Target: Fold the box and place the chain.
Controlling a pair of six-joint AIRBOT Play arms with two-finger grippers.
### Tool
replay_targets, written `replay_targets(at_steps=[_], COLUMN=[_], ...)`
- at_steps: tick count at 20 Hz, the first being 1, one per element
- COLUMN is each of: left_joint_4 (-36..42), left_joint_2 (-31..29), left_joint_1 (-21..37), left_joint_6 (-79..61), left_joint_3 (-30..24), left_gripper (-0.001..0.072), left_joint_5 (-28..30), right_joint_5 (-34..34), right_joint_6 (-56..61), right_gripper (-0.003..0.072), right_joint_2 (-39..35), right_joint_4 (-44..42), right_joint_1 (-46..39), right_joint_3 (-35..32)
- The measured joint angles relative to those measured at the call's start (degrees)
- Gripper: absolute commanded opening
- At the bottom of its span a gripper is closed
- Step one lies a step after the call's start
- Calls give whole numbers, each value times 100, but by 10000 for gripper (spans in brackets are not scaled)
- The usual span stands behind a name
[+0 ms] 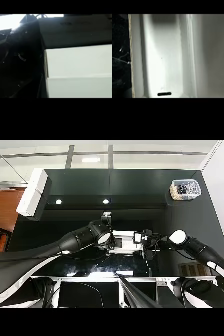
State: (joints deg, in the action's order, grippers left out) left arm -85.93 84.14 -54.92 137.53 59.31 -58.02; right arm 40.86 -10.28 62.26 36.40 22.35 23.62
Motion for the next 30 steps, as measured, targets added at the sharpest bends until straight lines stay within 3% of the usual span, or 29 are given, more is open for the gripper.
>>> replay_targets(at_steps=[11,12,14,19,20,23,30], left_joint_4=[-52,-48,-42,-42,-42,-42,-42], left_joint_2=[142,149,155,162,162,164,164], left_joint_1=[0,0,0,0,0,0,33], left_joint_6=[326,339,350,372,372,369,372], left_joint_3=[90,92,92,92,92,92,164], left_gripper=[213,124,44,29,35,344,351], left_joint_5=[-52,-50,-66,-68,-66,-76,-79], right_joint_5=[2,2,7,13,13,2,-2], right_joint_6=[0,0,-2,-2,-2,-7,-7], right_gripper=[162,162,162,162,161,161,161], right_joint_2=[0,0,0,-2,-2,0,0], right_joint_4=[2,2,2,2,0,15,9], right_joint_1=[0,0,0,0,0,0,0], right_joint_3=[0,0,2,2,2,0,0])
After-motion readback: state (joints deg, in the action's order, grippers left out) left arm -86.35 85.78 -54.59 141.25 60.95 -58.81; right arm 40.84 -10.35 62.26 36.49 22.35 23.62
